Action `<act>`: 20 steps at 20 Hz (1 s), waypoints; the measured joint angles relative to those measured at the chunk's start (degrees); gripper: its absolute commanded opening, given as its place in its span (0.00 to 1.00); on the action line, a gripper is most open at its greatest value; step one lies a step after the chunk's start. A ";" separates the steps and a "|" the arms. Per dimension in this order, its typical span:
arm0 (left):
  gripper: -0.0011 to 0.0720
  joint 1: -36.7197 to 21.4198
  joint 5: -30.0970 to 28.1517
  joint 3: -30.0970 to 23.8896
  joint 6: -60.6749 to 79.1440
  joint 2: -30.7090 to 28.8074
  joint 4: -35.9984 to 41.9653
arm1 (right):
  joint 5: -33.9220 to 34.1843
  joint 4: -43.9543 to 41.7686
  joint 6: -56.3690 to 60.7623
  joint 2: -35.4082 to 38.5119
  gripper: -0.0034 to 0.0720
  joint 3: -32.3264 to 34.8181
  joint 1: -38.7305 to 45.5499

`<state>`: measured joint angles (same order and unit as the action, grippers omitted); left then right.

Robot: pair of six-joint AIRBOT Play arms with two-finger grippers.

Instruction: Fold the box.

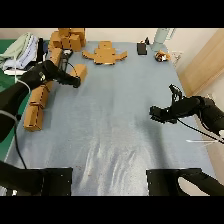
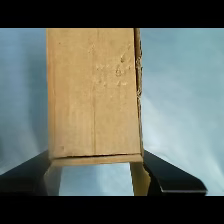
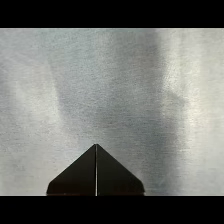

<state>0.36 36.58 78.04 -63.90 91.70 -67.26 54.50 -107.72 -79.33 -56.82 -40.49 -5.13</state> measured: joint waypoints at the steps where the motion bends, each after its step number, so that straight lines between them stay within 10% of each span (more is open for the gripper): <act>1: 0.52 -1.49 0.74 2.82 -1.57 2.58 -0.26 | -0.02 0.00 0.00 0.00 0.05 0.00 0.00; 10: 0.52 -6.71 8.98 28.39 -12.04 22.10 -6.47 | 0.00 0.00 0.02 0.00 0.05 0.00 0.00; 20: 0.52 -7.50 5.14 33.35 -13.81 26.45 -10.16 | 0.00 0.00 0.02 0.00 0.05 0.02 0.00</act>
<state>-7.14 41.71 111.39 -77.71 118.15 -77.43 54.50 -107.72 -79.31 -56.82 -40.47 -5.13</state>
